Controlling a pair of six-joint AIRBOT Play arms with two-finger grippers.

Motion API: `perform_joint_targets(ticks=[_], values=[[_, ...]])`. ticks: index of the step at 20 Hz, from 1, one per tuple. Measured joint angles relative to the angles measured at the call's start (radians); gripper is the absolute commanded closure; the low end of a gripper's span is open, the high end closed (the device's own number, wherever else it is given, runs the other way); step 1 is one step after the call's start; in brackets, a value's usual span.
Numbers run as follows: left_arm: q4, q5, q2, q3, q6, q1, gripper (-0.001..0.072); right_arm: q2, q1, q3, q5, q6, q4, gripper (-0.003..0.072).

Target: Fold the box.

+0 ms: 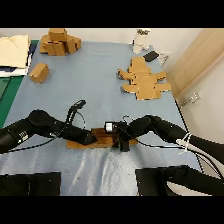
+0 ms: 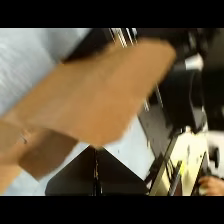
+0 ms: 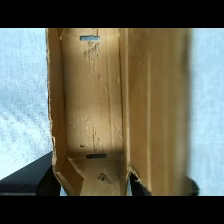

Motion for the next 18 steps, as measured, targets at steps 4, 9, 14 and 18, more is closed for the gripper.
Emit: perform_joint_targets(ticks=[4, 9, 14, 18], values=[[-0.020, 0.101, -0.071, 0.041, -0.031, 0.005, 0.0699, 0.000, 0.000, 0.000, 0.000, 0.000, 0.000, 0.0167], [0.019, 0.163, -0.134, 0.066, -0.051, 0.031, 0.0699, 0.000, 0.000, 0.000, -0.004, 0.001, 0.000, 0.0167], [0.048, 0.164, -0.191, 0.071, -0.062, 0.057, 0.0699, 0.000, 0.000, 0.000, -0.007, 0.001, 0.000, 0.0168], [0.052, 0.132, -0.241, 0.072, -0.056, 0.063, 0.0699, 0.000, 0.000, 0.000, -0.009, 0.000, 0.000, 0.0167]])
